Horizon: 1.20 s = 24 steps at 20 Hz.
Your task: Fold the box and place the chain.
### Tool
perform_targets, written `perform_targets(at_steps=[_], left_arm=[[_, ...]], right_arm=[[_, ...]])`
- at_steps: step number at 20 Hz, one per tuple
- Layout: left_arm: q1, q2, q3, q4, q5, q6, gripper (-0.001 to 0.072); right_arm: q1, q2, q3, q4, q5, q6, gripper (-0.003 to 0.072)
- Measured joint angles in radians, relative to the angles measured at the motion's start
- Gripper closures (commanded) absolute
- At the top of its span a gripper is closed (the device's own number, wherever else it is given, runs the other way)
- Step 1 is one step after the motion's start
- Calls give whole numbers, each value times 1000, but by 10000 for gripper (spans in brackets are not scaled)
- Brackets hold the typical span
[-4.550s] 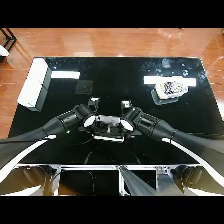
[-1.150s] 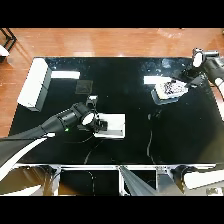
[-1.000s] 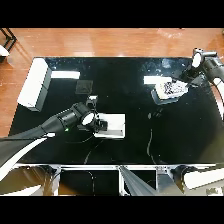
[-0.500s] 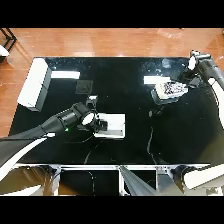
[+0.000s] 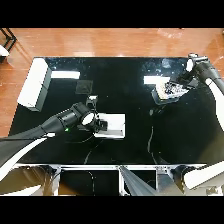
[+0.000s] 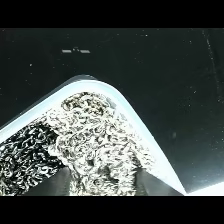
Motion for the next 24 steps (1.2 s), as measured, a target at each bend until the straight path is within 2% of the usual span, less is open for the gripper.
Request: perform_targets(at_steps=[2, 3, 4, 5, 6, 15, 19, 24], left_arm=[[0, 0, 0, 0, 0, 0, 683], [0, 0, 0, 0, 0, 0, 683], [0, 0, 0, 0, 1, 0, 683], [0, 0, 0, 0, 2, 0, 683], [0, 0, 0, 0, 2, 0, 683], [0, 0, 0, 0, 8, -2, 683], [0, 0, 0, 0, 8, -1, 683], [0, 0, 0, 0, 8, 1, 683]], right_arm=[[0, -1, 0, 1, 2, 0, 280], [0, -2, 0, 1, 5, 0, 431], [0, -3, 0, -1, 10, 0, 505], [-1, -3, 0, 3, 13, 0, 617], [-1, -3, 0, 8, 17, -5, 659], [-3, 47, 61, 58, 87, -99, 661], [-8, 163, 97, 58, 94, -172, 661], [-8, 378, 109, 62, 67, -257, 662]])
